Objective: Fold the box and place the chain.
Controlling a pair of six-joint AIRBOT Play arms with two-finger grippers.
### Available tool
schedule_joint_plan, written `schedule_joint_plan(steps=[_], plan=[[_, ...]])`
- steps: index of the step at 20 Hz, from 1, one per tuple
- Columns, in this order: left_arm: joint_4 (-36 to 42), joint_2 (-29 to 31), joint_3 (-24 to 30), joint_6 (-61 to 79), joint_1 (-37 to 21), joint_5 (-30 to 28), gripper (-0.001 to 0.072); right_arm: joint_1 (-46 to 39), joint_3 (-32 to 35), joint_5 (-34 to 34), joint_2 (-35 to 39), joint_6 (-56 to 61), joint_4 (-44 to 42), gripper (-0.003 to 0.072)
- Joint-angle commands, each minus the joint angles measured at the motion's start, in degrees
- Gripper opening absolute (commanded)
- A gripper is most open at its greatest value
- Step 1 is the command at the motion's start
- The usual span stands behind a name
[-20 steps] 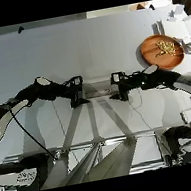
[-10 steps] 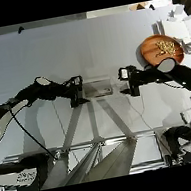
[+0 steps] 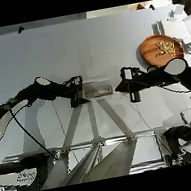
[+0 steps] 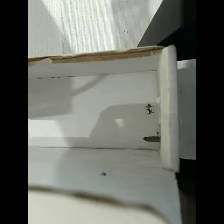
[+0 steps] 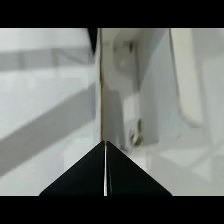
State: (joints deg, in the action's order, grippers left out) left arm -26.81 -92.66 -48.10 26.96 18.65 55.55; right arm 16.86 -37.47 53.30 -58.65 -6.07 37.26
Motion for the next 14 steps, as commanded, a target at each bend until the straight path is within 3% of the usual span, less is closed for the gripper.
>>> schedule_joint_plan(steps=[1, 5, 10, 14], plan=[[0.0, 0.0, 0.0, 0.0, 0.0, 0.0, 0.0276, 4.9, -0.1, -10.7, -2.4, 0.3, -3.3, 0.0004], [0.0, 0.0, 0.0, 0.0, 0.0, 0.0, 0.0276, 7.5, -1.1, -21.6, -7.9, 0.0, -10.2, 0.0004], [0.0, 0.0, 0.0, 0.0, 0.0, 0.0, 0.0276, 2.1, -9.0, -20.7, -20.6, 0.1, -15.9, 0.0004], [0.0, 0.0, 0.0, 0.0, 0.0, 0.0, 0.0276, 2.1, -9.9, -20.1, -27.4, 0.1, -15.2, 0.0005]])
